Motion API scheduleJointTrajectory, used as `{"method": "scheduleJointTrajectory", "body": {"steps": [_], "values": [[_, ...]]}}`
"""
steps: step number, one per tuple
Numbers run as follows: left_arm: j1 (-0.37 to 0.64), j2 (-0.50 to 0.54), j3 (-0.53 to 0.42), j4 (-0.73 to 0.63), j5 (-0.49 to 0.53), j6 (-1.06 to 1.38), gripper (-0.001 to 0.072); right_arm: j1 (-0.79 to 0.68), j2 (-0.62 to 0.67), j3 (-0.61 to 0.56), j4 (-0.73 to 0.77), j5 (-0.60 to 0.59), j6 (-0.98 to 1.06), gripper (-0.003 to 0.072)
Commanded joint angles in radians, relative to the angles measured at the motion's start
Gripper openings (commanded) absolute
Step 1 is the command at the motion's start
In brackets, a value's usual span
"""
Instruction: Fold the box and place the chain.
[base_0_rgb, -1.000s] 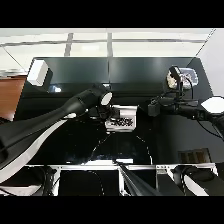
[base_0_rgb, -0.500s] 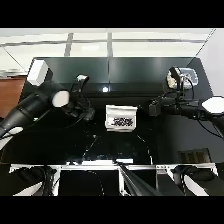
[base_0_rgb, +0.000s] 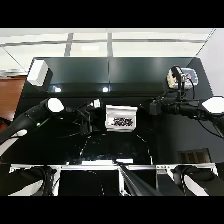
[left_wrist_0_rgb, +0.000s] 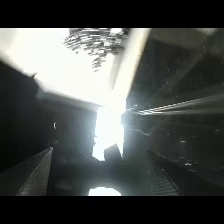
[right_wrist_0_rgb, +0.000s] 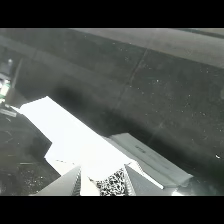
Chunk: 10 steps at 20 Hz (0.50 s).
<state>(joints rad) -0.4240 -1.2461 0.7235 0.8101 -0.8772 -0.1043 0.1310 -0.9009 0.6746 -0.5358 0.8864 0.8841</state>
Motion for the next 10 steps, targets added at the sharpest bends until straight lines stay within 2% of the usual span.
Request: {"method": "scheduleJointTrajectory", "body": {"steps": [1,10], "values": [[0.034,-0.079,-0.014,-0.237,0.033,0.406,0.0716,0.000,0.000,0.000,0.000,0.000,0.018,0.0310],[0.030,-0.164,0.020,-0.293,0.034,0.415,0.0713,0.000,0.000,0.000,0.003,0.000,0.025,0.0310]]}}
